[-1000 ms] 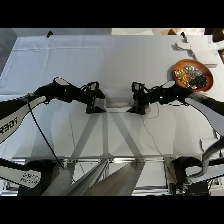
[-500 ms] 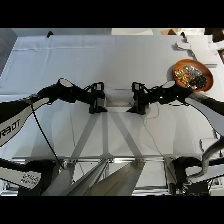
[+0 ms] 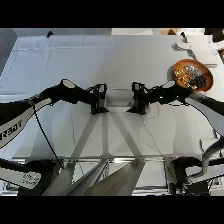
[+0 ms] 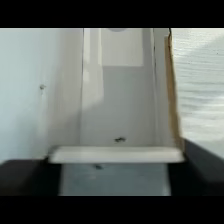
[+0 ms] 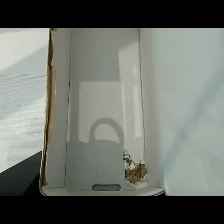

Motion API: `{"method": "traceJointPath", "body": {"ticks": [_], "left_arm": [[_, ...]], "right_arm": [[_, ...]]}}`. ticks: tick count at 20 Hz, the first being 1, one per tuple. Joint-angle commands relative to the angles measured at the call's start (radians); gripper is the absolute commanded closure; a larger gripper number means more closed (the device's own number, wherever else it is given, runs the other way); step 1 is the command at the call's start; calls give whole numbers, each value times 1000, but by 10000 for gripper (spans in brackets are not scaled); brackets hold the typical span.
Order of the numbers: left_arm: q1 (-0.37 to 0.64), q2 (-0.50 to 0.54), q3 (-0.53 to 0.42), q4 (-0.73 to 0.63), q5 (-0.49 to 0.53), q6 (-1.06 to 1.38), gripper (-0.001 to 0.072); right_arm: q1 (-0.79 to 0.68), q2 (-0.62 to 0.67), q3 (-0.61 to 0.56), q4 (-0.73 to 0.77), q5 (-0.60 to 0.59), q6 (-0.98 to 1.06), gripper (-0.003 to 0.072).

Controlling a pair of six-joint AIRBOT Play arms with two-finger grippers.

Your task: Fold the box and place the chain.

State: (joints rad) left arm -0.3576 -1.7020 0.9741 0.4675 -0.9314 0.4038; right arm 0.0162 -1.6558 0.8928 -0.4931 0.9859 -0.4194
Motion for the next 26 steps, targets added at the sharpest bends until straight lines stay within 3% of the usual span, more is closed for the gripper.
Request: {"method": "traceJointPath", "body": {"ticks": [1, 2, 26], "left_arm": [[-2, 1, 0, -2, 4, 0, 388], [-2, 1, 0, -2, 4, 0, 452], [-2, 2, 0, -2, 0, -5, 453]], "right_arm": [[0, 0, 0, 0, 2, 0, 156], [0, 0, 0, 0, 2, 0, 156], [0, 0, 0, 0, 2, 0, 156]]}}
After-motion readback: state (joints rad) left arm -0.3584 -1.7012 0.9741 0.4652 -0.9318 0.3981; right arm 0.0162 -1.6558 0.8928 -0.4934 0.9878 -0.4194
